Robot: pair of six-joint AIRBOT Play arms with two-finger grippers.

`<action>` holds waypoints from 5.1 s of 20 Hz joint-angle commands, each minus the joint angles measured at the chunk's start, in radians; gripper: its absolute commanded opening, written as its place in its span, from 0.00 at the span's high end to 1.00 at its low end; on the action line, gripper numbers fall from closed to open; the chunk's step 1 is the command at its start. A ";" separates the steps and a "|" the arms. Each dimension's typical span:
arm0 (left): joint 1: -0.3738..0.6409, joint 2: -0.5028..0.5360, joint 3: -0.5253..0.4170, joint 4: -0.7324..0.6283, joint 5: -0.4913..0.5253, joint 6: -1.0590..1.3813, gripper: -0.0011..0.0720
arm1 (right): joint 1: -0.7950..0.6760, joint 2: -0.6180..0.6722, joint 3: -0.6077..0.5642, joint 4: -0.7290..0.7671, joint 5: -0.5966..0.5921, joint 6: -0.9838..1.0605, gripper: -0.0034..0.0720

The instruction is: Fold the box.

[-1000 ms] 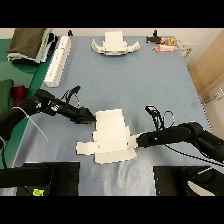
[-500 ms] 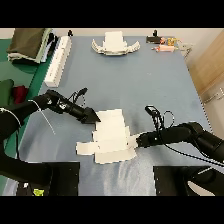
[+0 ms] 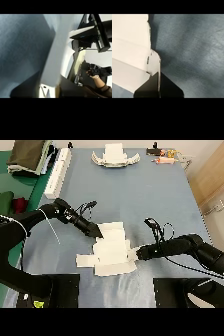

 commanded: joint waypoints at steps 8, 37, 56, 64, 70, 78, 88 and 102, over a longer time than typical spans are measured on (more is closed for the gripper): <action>-0.041 -0.002 0.004 0.017 -0.023 0.087 0.94 | 0.001 0.000 -0.001 -0.004 -0.009 0.000 0.95; -0.268 0.480 -0.242 -0.116 0.507 0.705 0.97 | 0.000 0.000 0.402 -0.732 -0.347 0.579 0.34; -0.438 0.539 -0.368 -0.116 0.661 0.695 0.97 | 0.000 0.000 0.402 -0.690 -0.348 0.580 0.35; -0.351 0.529 -0.326 -0.095 0.519 0.689 0.97 | 0.000 0.000 0.402 -0.684 -0.346 0.580 0.35; -0.351 0.472 -0.270 -0.081 0.492 0.689 0.97 | 0.000 0.000 0.402 -0.676 -0.347 0.580 0.35; -0.351 0.412 -0.262 -0.078 0.451 0.688 0.97 | 0.000 0.000 0.402 -0.672 -0.347 0.580 0.35; -0.353 0.412 -0.268 -0.071 0.446 0.662 0.96 | 0.000 0.000 0.402 -0.661 -0.348 0.580 0.35; -0.353 0.412 -0.268 -0.070 0.417 0.662 0.96 | 0.000 0.000 0.402 -0.649 -0.348 0.580 0.35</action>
